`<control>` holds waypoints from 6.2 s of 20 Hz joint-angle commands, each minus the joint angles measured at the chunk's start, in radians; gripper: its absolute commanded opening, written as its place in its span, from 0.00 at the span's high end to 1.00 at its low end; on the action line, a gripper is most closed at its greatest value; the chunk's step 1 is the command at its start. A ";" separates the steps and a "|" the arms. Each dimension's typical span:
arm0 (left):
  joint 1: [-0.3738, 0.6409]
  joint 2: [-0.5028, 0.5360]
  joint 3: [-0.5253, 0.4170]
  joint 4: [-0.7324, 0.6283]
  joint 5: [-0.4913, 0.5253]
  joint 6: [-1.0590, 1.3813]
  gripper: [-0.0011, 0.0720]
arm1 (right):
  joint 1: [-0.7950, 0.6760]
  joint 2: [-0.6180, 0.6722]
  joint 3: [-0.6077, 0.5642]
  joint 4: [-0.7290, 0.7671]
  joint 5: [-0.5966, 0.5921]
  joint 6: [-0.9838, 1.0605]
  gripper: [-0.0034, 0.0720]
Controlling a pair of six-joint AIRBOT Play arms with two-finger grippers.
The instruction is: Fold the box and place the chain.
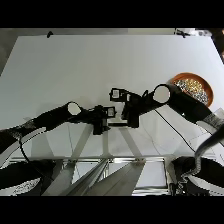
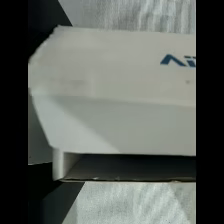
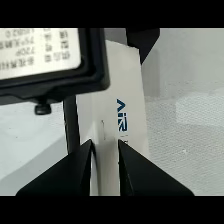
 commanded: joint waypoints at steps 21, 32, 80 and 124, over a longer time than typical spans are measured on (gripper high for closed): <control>0.000 0.001 0.000 0.002 0.000 0.003 0.70 | 0.036 0.023 -0.086 -0.021 -0.016 0.000 0.53; 0.000 0.001 0.000 0.002 0.000 0.003 0.70 | -0.022 0.114 -0.175 0.291 -0.064 -0.033 0.95; 0.000 0.001 0.000 0.002 0.000 0.003 0.70 | -0.095 -0.016 -0.362 0.639 -0.142 -0.454 0.94; 0.000 0.005 0.000 -0.051 -0.088 0.002 0.98 | -0.295 0.357 -0.244 -0.270 0.213 0.946 0.94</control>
